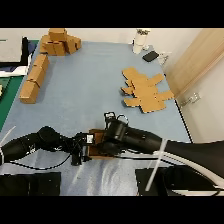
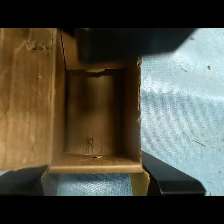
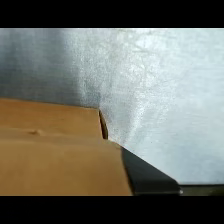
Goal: Fold the box.
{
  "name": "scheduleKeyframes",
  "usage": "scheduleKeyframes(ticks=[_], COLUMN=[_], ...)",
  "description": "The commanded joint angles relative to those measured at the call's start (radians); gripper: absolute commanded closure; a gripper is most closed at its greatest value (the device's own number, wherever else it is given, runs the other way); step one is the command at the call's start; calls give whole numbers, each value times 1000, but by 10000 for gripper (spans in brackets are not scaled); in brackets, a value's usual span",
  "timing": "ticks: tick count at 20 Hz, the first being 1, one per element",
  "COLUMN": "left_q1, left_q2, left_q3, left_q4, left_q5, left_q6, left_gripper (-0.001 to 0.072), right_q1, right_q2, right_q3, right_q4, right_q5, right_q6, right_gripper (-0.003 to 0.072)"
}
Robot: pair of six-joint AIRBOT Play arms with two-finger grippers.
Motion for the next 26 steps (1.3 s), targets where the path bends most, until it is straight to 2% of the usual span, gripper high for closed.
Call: scheduleKeyframes(ticks=[1, 2, 5, 7, 8, 9, 10, 13, 16, 20, 23, 24, 25, 26], left_q1=[0, 0, 0, 0, 0, 0, 0, 0, 0, 0, 0, 0, 0, 0], left_q2=[0, 0, 0, 0, 0, 0, 0, 0, 0, 0, 0, 0, 0, 0], left_q3=[0, 0, 0, 0, 0, 0, 0, 0, 0, 0, 0, 0, 0, 0], left_q4=[0, 0, 0, 0, 0, 0, 0, 0, 0, 0, 0, 0, 0, 0], left_q5=[0, 0, 0, 0, 0, 0, 0, 0, 0, 0, 0, 0, 0, 0], left_q6=[0, 0, 0, 0, 0, 0, 0, 0, 0, 0, 0, 0, 0, 0], left_gripper=[178, 178, 178, 178, 177, 178, 177, 178, 177, 178, 177, 177, 178, 178], right_q1=[41, 41, 44, 46, 46, 46, 46, 46, 45, 36, 37, 37, 32, 9], right_q2=[-86, -93, -96, -96, -94, -94, -94, -71, 11, 140, 246, 286, 323, 353], right_q3=[48, 49, 49, 49, 50, 51, 51, 52, 52, 51, 51, 45, 28, -1], right_q4=[-41, -39, -32, -18, -11, -3, 12, 62, 44, -43, -60, -62, -81, -105], right_q5=[-53, -52, -44, -21, 0, 3, -1, -18, -37, -201, -222, -230, -250, -263], right_q6=[95, 95, 94, 93, 89, 89, 83, 62, 75, 136, 151, 156, 158, 157], right_gripper=[339, 450, 684, 684, 681, 549, 317, 305, 305, 305, 312, 407, 565, 686])
